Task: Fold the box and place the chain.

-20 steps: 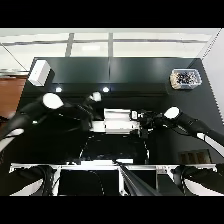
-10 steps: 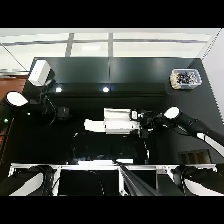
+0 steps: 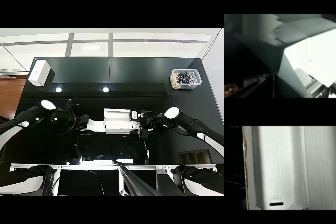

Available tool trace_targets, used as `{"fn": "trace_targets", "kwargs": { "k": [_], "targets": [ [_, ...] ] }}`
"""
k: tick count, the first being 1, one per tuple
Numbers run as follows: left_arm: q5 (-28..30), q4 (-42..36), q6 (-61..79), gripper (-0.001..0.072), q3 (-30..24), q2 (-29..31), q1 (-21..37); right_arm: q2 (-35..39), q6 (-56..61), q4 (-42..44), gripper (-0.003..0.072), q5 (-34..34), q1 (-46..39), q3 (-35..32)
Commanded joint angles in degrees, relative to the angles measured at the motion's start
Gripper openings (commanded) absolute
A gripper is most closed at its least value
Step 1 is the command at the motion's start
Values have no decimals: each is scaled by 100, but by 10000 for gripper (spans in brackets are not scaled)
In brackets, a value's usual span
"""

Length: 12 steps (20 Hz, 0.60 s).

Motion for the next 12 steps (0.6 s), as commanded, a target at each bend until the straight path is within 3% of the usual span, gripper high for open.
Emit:
{"fn": "trace_targets", "kwargs": {
  "k": [1,3,4,6,12],
  "targets": [
    [140,-442,535,27,210,-249,-372,-2,2,2,462,2,4,7],
    [-35,-485,789,56,382,-249,-317,-2,0,2,462,2,4,7],
    [-166,-485,872,199,466,-249,-260,-2,0,0,462,2,4,7],
    [-511,-476,1027,718,667,-249,-131,-2,0,0,462,0,4,7],
    [-1263,-610,1025,709,1239,-249,-105,-2,0,2,462,0,4,7]
  ]
}}
